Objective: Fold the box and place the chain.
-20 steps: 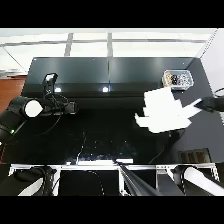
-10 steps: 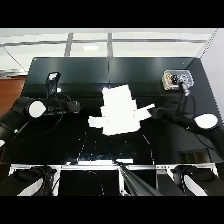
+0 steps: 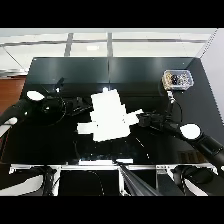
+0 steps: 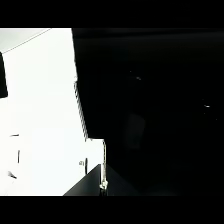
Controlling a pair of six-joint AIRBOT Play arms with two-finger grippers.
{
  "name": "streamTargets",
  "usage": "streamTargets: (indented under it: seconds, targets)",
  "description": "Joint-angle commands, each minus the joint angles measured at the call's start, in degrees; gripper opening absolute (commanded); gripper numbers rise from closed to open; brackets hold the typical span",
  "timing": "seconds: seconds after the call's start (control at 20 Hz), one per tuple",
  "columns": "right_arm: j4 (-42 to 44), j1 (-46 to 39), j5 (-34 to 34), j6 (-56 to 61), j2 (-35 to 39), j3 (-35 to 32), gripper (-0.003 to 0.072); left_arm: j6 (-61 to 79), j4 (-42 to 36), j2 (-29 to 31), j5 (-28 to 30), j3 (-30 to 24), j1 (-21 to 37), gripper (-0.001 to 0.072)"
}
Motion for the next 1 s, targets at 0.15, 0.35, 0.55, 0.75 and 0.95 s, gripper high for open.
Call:
streamTargets:
  seconds: [0.15, 0.35, 0.55, 0.75, 0.95]
  targets:
    - [0.2, 0.8, -0.3, 0.1, 0.0, -0.1, 0.0011, 15.4, -6.2, -13.8, -14.2, 9.0, -2.2, 0.0701]
    - [0.2, 0.8, 0.0, 0.1, 0.0, -0.1, 0.0011, 22.0, -4.7, -20.2, -29.5, 16.3, -3.4, 0.0614]
    - [0.1, 0.8, 0.7, -0.4, 0.0, -0.1, 0.0012, 23.7, 1.5, -25.8, -38.8, 23.2, -4.2, 0.0218]
    - [-0.3, 0.8, 1.3, -0.4, 0.0, -0.1, 0.0012, 26.3, 5.2, -27.0, -40.0, 26.7, -5.9, 0.0072]
    - [-4.7, -1.8, 4.3, -0.4, 0.2, 1.7, 0.0707, 26.4, 7.5, -26.1, -39.1, 29.3, -6.3, 0.0022]
